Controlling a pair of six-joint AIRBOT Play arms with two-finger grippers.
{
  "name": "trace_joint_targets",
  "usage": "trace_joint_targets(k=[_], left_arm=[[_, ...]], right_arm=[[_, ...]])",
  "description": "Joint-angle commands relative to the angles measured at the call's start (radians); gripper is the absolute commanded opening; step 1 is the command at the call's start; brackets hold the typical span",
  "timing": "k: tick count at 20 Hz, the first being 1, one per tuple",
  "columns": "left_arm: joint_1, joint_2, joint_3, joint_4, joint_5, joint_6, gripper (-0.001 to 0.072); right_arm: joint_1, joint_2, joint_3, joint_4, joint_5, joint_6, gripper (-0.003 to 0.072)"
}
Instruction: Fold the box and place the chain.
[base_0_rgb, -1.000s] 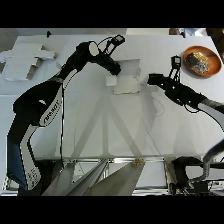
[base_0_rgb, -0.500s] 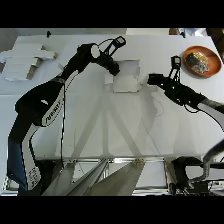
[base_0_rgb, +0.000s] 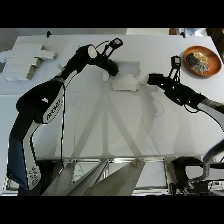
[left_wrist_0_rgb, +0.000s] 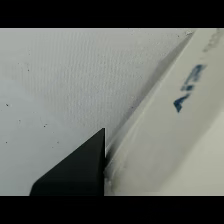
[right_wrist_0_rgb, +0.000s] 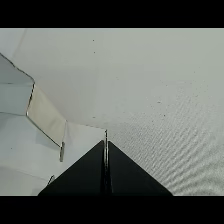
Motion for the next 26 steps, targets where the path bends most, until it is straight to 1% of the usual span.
trace_joint_targets(k=[1,2,26], left_arm=[[0.006,-0.002,0.0,-0.029,0.0,0.003,0.0036],[0.006,-0.002,0.0,-0.029,-0.002,0.003,0.0011],[0.004,-0.001,0.0,-0.033,-0.013,-0.001,0.0013]], right_arm=[[0.0,0.001,0.0,-0.001,-0.002,0.0,0.001],[0.0,0.001,0.0,-0.001,-0.002,0.0,0.001],[0.0,0.001,0.0,0.0,0.003,0.0,0.001]])
